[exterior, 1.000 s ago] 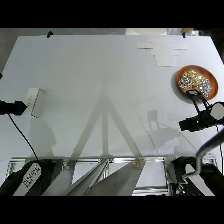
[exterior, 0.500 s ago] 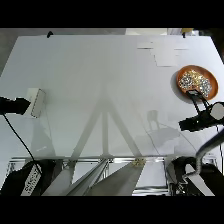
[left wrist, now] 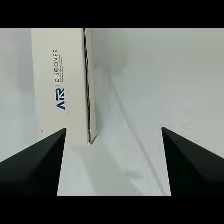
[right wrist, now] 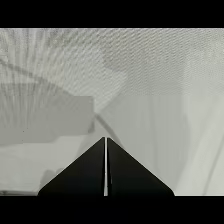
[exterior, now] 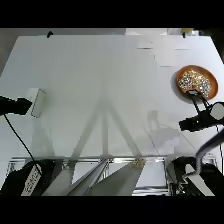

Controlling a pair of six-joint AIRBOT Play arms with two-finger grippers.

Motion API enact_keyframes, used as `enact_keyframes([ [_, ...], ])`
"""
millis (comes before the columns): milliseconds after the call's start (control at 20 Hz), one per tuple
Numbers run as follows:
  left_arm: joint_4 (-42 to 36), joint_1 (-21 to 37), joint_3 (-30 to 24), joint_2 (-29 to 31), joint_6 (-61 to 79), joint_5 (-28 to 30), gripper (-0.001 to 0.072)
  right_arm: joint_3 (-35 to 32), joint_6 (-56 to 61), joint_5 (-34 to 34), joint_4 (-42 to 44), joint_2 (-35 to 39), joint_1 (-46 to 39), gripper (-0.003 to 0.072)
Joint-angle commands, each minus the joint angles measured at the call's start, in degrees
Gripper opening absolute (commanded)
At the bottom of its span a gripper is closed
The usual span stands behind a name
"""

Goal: Fold the box and place the chain.

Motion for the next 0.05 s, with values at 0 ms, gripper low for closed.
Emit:
enact_keyframes([
  [0, 0.0, 0.0, 0.0, 0.0, 0.0, 0.5, 0.0636, 0.0, 0.0, 0.0, 0.0, 0.0, 0.0, 0.002],
])
